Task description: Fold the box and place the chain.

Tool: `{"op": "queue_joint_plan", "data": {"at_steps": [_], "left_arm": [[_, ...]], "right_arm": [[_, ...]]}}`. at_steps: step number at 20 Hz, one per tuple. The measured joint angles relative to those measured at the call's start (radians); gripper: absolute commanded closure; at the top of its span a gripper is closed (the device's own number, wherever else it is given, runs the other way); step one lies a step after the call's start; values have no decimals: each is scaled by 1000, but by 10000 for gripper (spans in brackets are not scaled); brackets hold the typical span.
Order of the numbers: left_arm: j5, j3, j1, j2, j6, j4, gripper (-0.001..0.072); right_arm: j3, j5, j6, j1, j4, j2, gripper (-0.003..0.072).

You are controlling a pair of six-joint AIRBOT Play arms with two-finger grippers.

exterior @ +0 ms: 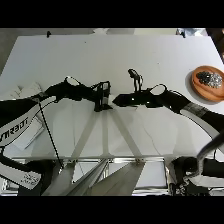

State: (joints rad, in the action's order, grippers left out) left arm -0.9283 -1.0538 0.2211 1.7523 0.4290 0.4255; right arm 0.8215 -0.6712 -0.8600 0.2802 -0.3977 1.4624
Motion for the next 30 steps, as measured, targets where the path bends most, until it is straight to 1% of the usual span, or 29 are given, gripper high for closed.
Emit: {"op": "queue_joint_plan", "data": {"at_steps": [3,6,9,12,16,19,23,30], "left_arm": [[1,0,-1,0,-3,-1,692],[0,0,-1,0,-3,0,692],[0,0,-1,0,-3,0,692],[-2,0,-1,0,-3,1,692],[-3,0,-1,0,-3,1,692],[-3,0,-1,0,-3,1,692],[-3,0,-1,0,-3,1,692],[-3,0,-1,0,-3,1,692]], "right_arm": [[3,12,3,-24,-7,-90,678],[4,18,3,-88,-31,-204,678],[4,-7,0,-194,-121,-322,678],[4,-65,-42,-310,-284,-404,678],[4,-153,-135,-400,-590,-445,676],[3,-205,-163,-423,-707,-456,677],[3,-232,-180,-432,-768,-460,677],[3,-243,-187,-435,-793,-461,677]]}}
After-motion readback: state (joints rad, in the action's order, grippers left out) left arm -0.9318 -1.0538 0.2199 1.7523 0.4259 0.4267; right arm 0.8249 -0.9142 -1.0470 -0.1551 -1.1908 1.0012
